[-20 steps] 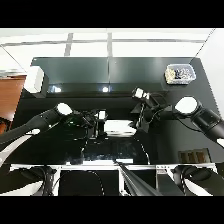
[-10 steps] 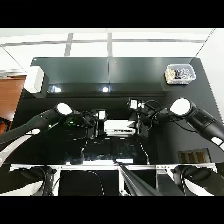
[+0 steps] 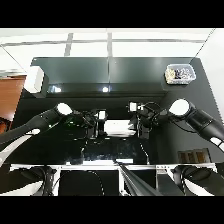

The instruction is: Fold the box and place the chain.

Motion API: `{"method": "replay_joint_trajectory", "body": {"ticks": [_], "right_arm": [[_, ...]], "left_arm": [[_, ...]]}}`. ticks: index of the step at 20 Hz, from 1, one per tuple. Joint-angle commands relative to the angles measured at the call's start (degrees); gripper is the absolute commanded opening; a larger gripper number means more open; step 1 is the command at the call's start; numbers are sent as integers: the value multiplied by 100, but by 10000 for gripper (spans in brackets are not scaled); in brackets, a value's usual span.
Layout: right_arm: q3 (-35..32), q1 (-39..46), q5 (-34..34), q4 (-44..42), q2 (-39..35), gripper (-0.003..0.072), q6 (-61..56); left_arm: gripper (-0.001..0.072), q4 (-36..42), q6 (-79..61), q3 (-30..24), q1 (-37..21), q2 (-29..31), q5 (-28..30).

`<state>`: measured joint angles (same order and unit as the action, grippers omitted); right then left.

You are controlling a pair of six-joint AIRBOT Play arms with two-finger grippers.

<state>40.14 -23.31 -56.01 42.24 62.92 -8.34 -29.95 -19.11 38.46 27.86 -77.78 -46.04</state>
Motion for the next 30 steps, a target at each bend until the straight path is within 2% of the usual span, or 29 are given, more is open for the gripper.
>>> {"method": "replay_joint_trajectory", "body": {"ticks": [1, 9, 12, 14, 18, 20, 21, 22, 25, 27, 30], "right_arm": [[-59, -2, -35, -11, 0, 193, 0], [-129, -2, -144, 142, 2, 214, -179], [-127, 0, -363, 581, -2, 213, -686], [-96, 31, -756, 800, -81, 211, -1029], [-87, 229, -1246, 575, -525, 203, -2100], [-87, 295, -1290, -44, -584, 200, -2896], [-96, 291, -1215, -380, -584, 63, -3252], [-131, 271, -1025, -778, -579, 23, -3569], [-389, 168, -192, -1617, -487, 22, -4286], [-544, 57, 81, -2096, -214, 23, -4356], [-570, -85, 343, -2068, 361, 23, -4402]], "left_arm": [[353, -2, 0, 4, 4, -4, 2], [353, -2, 0, 4, 4, -4, 2], [353, -2, 0, 4, 4, -4, 2], [353, -2, 0, 4, 4, -4, 2], [353, -2, 0, 4, 4, -4, 2], [353, -2, 0, 4, 4, -4, 2], [353, -2, 0, 4, 4, -4, 2], [353, -2, 0, 4, 4, -4, 2], [353, -2, 0, 4, 4, -4, 4], [353, 0, 0, 4, 4, -4, 2], [353, 0, 0, 4, 4, -4, 2]]}}
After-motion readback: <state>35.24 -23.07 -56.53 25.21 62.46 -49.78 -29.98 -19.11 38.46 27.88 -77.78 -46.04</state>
